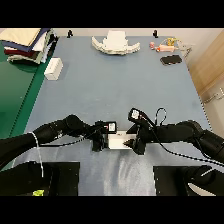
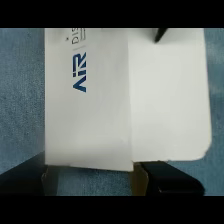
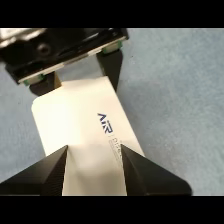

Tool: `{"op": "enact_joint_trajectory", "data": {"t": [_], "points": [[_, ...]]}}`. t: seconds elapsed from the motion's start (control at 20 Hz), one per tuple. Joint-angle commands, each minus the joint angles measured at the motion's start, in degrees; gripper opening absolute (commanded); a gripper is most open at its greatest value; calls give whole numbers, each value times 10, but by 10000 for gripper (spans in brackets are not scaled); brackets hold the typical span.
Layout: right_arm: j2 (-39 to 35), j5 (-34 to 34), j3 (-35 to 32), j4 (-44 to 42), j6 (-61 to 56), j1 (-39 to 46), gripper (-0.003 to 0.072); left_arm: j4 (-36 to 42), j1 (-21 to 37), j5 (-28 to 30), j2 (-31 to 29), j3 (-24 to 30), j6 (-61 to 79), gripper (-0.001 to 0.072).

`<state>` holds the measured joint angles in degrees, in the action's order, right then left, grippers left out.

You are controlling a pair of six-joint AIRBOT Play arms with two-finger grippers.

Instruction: Fold the box.

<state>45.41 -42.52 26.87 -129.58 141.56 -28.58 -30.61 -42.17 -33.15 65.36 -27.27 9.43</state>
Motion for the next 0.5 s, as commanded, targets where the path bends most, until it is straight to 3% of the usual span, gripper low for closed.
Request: {"op": "enact_joint_trajectory", "data": {"t": [0.0, 0.3, 0.45], "points": [[-1, -25, 0, 10, 51, -1, 517, 0, 0, 0, 0, 0, 0, 472], [-1, -10, 0, 16, 133, -9, 518, 0, 0, 0, 0, 0, 0, 472], [-1, 7, 0, 61, 134, -39, 518, 0, 0, 0, 0, 0, 0, 472]]}}
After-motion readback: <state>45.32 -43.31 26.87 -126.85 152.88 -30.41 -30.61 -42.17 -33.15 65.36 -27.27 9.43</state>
